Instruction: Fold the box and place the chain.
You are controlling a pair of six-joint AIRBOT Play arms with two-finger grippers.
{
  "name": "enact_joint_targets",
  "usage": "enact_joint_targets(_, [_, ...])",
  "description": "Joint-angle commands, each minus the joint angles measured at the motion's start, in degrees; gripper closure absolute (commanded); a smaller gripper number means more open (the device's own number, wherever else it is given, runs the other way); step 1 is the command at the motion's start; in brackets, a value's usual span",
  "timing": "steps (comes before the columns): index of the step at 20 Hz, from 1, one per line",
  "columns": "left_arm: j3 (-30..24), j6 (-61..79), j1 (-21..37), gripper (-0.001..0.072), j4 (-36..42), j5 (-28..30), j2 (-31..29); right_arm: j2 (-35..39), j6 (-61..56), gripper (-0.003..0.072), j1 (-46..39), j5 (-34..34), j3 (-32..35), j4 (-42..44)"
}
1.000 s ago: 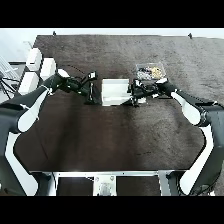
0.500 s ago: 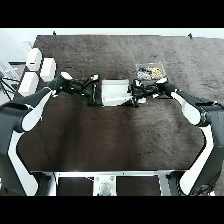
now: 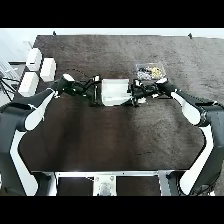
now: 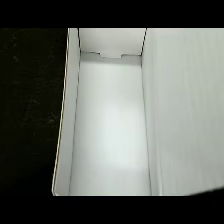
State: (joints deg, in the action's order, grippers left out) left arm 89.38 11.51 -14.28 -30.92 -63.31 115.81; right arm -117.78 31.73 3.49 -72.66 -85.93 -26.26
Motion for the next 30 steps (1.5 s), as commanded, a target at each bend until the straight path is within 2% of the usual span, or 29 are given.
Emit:
enact_joint_targets(1, [0.0,1.4,-0.7,-0.0011,0.2,4.2,0.4,0.0,0.0,0.0192,0.0,-0.3,0.0,-0.1])
enact_joint_targets(15, [0.0,3.1,-2.3,-0.0011,1.0,6.9,0.9,0.0,0.0,0.0192,0.0,-0.3,0.0,-0.1])
enact_joint_targets(24, [0.0,3.3,0.2,-0.0011,4.6,3.3,1.0,0.0,0.0,0.0192,0.0,-0.3,0.0,-0.1])
enact_joint_targets(30, [0.0,5.0,0.2,-0.0011,6.1,3.4,1.4,0.0,0.0,0.0192,0.0,-0.3,0.0,-0.1])
